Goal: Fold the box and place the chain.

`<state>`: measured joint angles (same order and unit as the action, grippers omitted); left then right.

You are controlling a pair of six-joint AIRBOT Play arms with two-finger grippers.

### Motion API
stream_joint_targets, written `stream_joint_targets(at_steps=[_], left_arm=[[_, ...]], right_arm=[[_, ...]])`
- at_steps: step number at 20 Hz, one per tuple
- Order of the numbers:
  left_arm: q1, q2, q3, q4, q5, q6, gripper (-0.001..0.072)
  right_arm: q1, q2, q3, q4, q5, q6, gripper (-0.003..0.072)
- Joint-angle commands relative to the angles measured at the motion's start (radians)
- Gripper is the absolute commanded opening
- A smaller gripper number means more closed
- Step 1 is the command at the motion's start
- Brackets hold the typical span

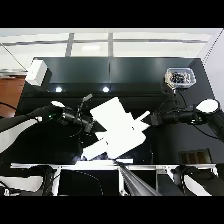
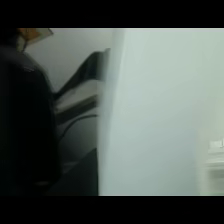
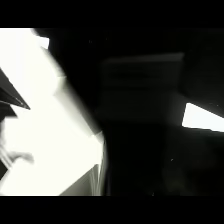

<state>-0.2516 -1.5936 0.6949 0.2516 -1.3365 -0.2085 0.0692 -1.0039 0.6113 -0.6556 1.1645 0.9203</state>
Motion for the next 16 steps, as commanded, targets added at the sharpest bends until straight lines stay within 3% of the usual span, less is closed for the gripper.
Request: stream_joint_targets(at_steps=[1, 6, 8, 11, 13, 16], left_arm=[[-0.002, 0.006, 0.029, 0.045, -0.008, 0.002, 0.0028], [-0.068, 0.127, 0.139, 0.321, 0.066, -0.006, 0.0025], [-0.129, 0.216, 0.151, 0.415, 0.184, -0.004, 0.0025], [-0.224, 0.287, 0.149, 0.564, 0.362, 0.000, 0.0027], [-0.260, 0.272, 0.149, 0.615, 0.406, 0.000, 0.0031], [-0.271, 0.209, 0.150, 0.620, 0.412, -0.001, 0.0031]], right_arm=[[-0.018, 0.001, 0.013, -0.005, 0.054, 0.003, 0.0708], [-0.126, 0.001, 0.182, -0.219, 0.185, -0.066, 0.0708], [-0.132, 0.001, 0.246, -0.323, 0.134, -0.161, 0.0708], [-0.132, 0.001, 0.255, -0.339, -0.045, -0.298, 0.0708], [-0.122, 0.001, 0.254, -0.314, -0.146, -0.299, 0.0708], [-0.068, 0.000, 0.224, -0.285, -0.151, -0.326, 0.0715]])
